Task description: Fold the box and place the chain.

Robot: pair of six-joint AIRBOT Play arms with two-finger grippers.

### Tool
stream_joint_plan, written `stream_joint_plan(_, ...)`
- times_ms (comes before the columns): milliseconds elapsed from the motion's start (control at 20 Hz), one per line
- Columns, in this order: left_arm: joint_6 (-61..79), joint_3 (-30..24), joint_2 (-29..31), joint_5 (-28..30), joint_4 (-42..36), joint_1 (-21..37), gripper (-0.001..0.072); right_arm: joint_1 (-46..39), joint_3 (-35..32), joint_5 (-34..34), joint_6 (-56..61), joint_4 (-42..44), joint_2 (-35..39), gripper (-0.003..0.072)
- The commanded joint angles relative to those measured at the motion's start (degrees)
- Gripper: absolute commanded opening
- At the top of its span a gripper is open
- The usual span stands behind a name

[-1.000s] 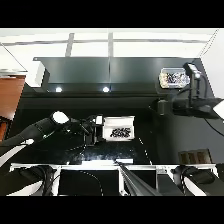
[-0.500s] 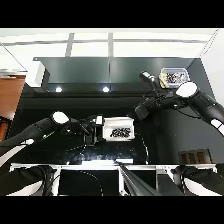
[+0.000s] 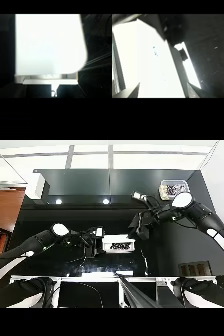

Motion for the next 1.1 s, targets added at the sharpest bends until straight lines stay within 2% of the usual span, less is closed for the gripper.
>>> stream_joint_plan(0,0.04,0.04,-0.04,0.0,0.02,-0.04,0.0367,3.41,0.22,-0.31,-1.57,-5.18,-0.07,0.072)
stream_joint_plan(400,0.04,0.04,-0.04,0.0,0.02,-0.04,0.0367,5.75,0.22,-1.11,-1.73,-6.34,-0.07,0.072)
stream_joint_plan(650,0.04,0.04,-0.04,0.0,0.02,-0.04,0.0367,7.1,0.22,-1.68,-2.01,-10.12,-0.07,0.072)
stream_joint_plan(700,0.04,0.04,-0.04,0.0,0.02,-0.04,0.0367,7.5,0.22,-2.08,-1.88,-10.16,-0.07,0.0665)
stream_joint_plan(750,0.04,0.04,-0.04,0.0,0.02,-0.04,0.0367,7.82,0.22,-2.16,-1.84,-10.14,-0.07,0.0515)
stream_joint_plan(800,0.04,0.04,-0.04,0.0,0.02,-0.04,0.0367,8.17,0.22,-2.14,-1.77,-10.14,-0.07,0.0477)
stream_joint_plan(850,0.04,0.04,-0.04,0.0,0.02,-0.04,0.0367,8.5,0.22,-2.14,-1.42,-10.14,-0.07,0.0476)
stream_joint_plan(900,0.04,0.04,-0.04,0.0,0.02,-0.04,0.0367,8.83,0.22,-2.12,-0.9,-10.12,-0.07,0.0368)
stream_joint_plan(950,0.04,0.04,-0.04,0.0,0.0,-0.04,0.0367,9.11,0.22,-2.1,-0.33,-10.14,-0.07,0.0306)
stream_joint_plan(1050,0.04,0.04,-0.04,0.0,0.0,-0.04,0.0367,9.18,0.22,-1.88,0.13,-9.94,-0.04,0.0306)
